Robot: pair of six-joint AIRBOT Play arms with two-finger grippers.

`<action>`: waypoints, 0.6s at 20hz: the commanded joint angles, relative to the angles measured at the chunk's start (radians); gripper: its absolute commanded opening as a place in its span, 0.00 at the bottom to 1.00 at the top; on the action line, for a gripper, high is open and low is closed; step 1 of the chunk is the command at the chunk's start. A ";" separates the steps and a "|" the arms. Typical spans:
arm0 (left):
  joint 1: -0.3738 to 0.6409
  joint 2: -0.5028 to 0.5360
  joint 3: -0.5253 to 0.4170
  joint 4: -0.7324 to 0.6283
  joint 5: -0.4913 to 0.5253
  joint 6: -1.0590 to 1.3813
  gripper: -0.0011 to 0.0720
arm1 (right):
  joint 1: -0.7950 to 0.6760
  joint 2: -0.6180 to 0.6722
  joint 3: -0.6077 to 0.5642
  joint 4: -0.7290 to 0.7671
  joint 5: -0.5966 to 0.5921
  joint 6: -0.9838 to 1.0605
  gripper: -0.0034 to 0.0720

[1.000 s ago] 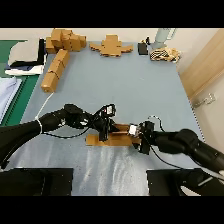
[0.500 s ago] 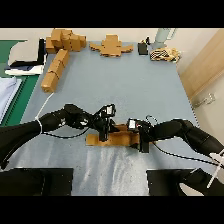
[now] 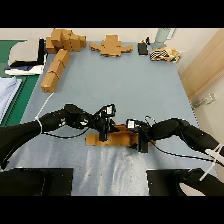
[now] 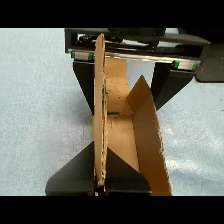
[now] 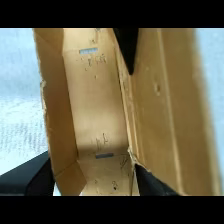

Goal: Fold the box.

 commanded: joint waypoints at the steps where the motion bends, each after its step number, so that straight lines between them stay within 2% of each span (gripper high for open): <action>1: 0.000 0.000 0.000 0.001 0.000 0.000 0.03 | -0.003 -0.045 0.000 -0.006 0.037 -0.009 0.97; 12: 0.000 0.000 0.000 0.001 -0.001 0.000 0.03 | -0.041 -0.056 0.000 0.024 0.037 -0.061 0.97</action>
